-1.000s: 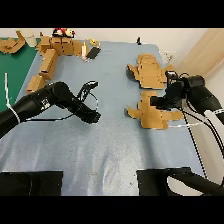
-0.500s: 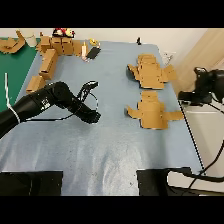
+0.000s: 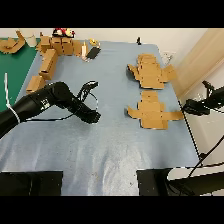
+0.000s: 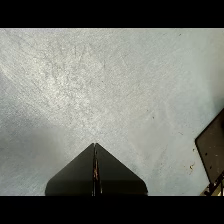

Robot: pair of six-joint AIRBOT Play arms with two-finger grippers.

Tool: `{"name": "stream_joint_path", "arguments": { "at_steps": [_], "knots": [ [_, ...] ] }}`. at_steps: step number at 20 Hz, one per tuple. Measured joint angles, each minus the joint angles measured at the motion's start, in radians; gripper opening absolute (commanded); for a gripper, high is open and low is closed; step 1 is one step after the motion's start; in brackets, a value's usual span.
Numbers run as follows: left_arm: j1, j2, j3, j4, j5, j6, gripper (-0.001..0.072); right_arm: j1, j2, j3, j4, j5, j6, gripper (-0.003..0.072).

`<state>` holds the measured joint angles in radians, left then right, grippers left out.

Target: Fold the box.

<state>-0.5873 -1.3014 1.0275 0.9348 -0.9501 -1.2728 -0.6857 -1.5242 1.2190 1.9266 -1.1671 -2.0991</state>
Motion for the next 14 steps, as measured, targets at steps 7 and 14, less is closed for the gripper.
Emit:
{"name": "stream_joint_path", "arguments": {
  "at_steps": [7, 14],
  "knots": [
    [0.0, 0.0, 0.0, 0.0, 0.0, 0.0, 0.0012, 0.026, -0.074, 0.0, 0.101, -0.084, -0.093, 0.0395],
    [0.0, 0.0, 0.0, 0.0, 0.0, 0.0, 0.0012, 0.119, -0.084, 0.001, 0.134, -0.146, -0.116, 0.0326]
  ]
}}
